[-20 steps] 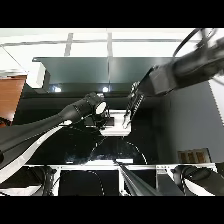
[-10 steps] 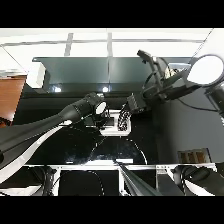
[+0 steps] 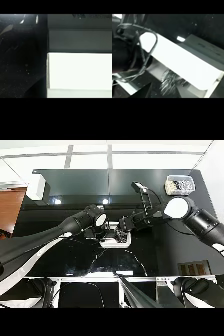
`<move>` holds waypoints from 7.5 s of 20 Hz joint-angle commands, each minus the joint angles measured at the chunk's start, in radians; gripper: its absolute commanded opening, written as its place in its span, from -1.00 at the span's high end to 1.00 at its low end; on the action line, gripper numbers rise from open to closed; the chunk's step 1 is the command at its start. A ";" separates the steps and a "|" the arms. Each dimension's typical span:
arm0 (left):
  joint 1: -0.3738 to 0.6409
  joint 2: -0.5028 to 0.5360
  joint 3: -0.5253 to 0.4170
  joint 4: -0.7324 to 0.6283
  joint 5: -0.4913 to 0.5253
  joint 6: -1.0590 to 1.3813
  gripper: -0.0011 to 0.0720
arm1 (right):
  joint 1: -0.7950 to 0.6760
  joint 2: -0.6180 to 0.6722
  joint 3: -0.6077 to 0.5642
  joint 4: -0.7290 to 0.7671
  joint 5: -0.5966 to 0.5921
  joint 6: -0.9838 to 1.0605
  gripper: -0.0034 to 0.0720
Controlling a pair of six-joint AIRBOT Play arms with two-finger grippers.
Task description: Fold the box and place the chain.
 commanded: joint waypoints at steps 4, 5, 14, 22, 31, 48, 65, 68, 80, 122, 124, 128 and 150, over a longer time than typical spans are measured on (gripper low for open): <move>0.001 0.000 0.000 0.001 0.000 0.000 0.91 | -0.127 0.050 -0.023 -0.130 0.155 0.001 0.11; 0.001 0.000 0.000 0.001 0.002 0.000 0.91 | -0.151 0.072 -0.023 -0.207 0.202 0.001 0.11; -0.002 0.001 0.015 0.006 -0.001 0.038 0.90 | -0.176 0.129 -0.092 -0.420 0.256 -0.002 0.11; -0.006 0.101 0.071 0.027 -0.035 0.101 -0.76 | -0.177 0.129 -0.092 -0.418 0.235 -0.023 0.11; 0.311 0.573 -0.244 0.308 -0.165 0.196 -0.76 | -0.177 0.129 -0.092 -0.415 0.232 -0.009 0.11; 0.453 0.504 -0.638 -0.718 0.297 2.349 -1.00 | -0.176 0.129 -0.092 -0.368 0.213 0.050 0.11; 0.399 0.220 -0.457 -0.855 0.323 2.571 -1.00 | -0.171 0.129 -0.092 -0.319 0.191 0.053 0.11; 0.369 0.211 -0.457 -0.860 0.376 2.557 -1.00 | -0.171 0.129 -0.092 -0.303 0.183 0.053 0.11; 0.319 0.194 -0.454 -0.860 0.324 2.556 -0.13 | -0.171 0.103 -0.095 -0.177 -0.158 0.033 -1.00; 0.319 0.193 -0.454 -0.860 0.324 2.556 -0.14 | -0.033 -0.063 -0.157 0.023 0.012 -1.189 -0.17; 0.319 0.193 -0.454 -0.860 0.324 2.556 -0.14 | -0.033 -0.064 -0.158 0.023 0.016 -1.189 -0.17; 0.319 0.193 -0.454 -0.860 0.324 2.556 -0.14 | -0.033 -0.064 -0.170 0.023 0.017 -1.189 -0.17; 0.319 0.193 -0.454 -0.860 0.324 2.556 -0.15 | -0.059 0.065 -0.156 0.033 0.163 -0.552 0.37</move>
